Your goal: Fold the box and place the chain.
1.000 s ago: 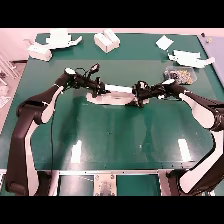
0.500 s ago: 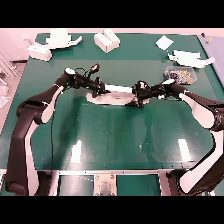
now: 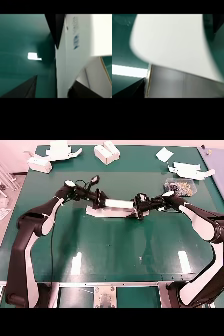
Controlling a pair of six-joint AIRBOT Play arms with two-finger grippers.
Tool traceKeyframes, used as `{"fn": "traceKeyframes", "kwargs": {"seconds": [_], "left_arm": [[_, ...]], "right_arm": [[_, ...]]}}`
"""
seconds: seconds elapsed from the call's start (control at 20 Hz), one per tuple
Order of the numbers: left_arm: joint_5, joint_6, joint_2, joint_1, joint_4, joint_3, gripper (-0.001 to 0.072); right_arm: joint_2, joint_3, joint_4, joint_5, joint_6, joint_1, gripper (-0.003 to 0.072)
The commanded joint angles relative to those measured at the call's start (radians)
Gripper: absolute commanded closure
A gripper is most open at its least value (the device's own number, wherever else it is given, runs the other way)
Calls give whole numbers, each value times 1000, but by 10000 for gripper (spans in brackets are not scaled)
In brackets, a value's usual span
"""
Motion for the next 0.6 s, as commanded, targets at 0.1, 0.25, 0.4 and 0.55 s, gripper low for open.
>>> {"fn": "traceKeyframes", "kwargs": {"seconds": [0.1,0.25,0.4,0.55], "left_arm": [[-93,2,6,2,-90,73,276],[-90,-10,41,5,-89,73,-11],[-94,-31,82,26,-86,73,-11],[-105,-31,132,58,-86,73,-11]], "right_arm": [[0,0,-1,-5,1,0,106],[0,0,-1,-5,1,0,106],[0,0,-1,-5,1,0,106],[0,0,-1,-5,2,0,106]]}}
